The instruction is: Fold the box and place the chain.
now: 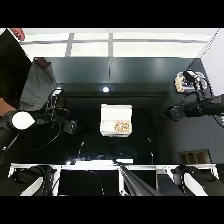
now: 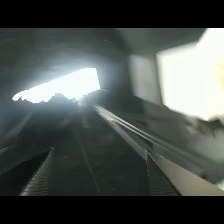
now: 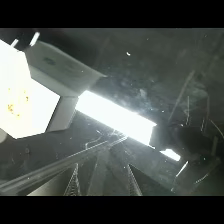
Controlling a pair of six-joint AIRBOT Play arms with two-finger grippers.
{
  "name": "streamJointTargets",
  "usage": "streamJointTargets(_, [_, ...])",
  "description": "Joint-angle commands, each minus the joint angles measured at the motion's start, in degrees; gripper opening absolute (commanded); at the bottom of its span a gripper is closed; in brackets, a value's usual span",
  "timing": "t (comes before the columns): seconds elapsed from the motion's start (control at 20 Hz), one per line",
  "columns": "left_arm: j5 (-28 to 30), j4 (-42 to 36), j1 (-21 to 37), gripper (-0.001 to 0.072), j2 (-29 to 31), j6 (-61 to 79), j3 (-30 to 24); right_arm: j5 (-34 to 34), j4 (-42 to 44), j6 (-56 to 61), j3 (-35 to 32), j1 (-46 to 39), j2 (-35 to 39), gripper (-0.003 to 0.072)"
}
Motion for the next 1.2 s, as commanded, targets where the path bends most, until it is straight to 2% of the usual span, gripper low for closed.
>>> streamJointTargets(0.0, [-1.11,-27.39,5.55,0.0719,-3.43,67.1,-6.6,0.37,0.02,0.17,0.0,0.02,0.02,0.0376])
streamJointTargets(0.1, [4.79,-27.39,2.86,0.072,-7.06,74.73,-6.47,0.39,0.0,0.2,0.0,0.02,0.02,0.0376])
streamJointTargets(0.15, [5.97,-26.99,1.14,0.072,-9.92,76.94,-5.57,0.37,0.0,0.2,0.0,0.02,0.02,0.0375])
streamJointTargets(0.35, [6.29,-25.92,-4.35,0.0719,-21.88,82.16,0.66,-0.31,0.0,0.2,0.0,0.04,0.02,0.0376])
streamJointTargets(0.5, [4.87,-26.32,-4.61,0.0714,-27.82,81.92,4.68,-0.55,0.0,0.2,0.0,0.15,0.02,0.0376])
streamJointTargets(0.7, [4.42,-26.8,-5.79,0.0714,-30.34,82.07,6.29,-0.5,0.02,0.2,0.0,0.15,0.02,0.0375])
streamJointTargets(1.15, [6.14,-26.75,-7.91,0.0714,-30.91,82.34,6.62,-0.9,0.02,0.17,0.0,0.26,0.02,0.0376])
